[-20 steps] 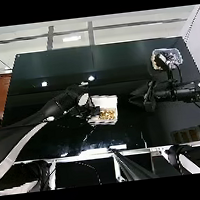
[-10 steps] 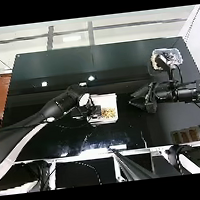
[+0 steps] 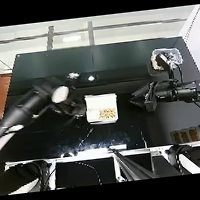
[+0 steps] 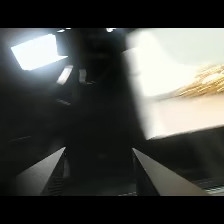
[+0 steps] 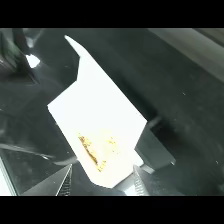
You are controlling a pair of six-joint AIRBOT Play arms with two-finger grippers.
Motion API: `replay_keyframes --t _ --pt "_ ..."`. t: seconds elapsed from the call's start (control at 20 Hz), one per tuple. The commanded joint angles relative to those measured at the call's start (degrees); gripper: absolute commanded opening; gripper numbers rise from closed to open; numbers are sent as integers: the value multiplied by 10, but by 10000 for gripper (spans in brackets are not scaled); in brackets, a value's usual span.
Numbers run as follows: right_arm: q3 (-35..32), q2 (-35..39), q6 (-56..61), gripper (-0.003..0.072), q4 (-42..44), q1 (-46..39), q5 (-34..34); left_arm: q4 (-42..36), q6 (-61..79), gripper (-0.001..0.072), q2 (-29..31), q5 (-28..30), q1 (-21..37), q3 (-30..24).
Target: Fold the box and place the chain.
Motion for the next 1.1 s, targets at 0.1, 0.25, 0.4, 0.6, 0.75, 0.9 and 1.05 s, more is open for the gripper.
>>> replay_keyframes --t 0.1,0.25,0.4,0.6,0.75,0.9,1.05 --pt "0 0 82 457 -93 0 -14 -101 266 488 128 48 192 -57" --pt "0 0 114 458 -114 0 -14 -480 577 488 163 110 336 -146" --pt "0 0 127 458 -113 0 -14 -618 823 720 154 113 396 -236" --pt "0 0 132 458 -113 0 -14 -613 1132 719 109 158 352 -301" --pt "0 0 131 458 -114 0 -14 -612 1237 718 40 159 306 -287" --pt "0 0 131 458 -120 0 -24 -593 1276 716 -24 160 285 -257" --pt "0 0 131 458 -122 0 -37 -561 1285 716 -63 172 285 -241"
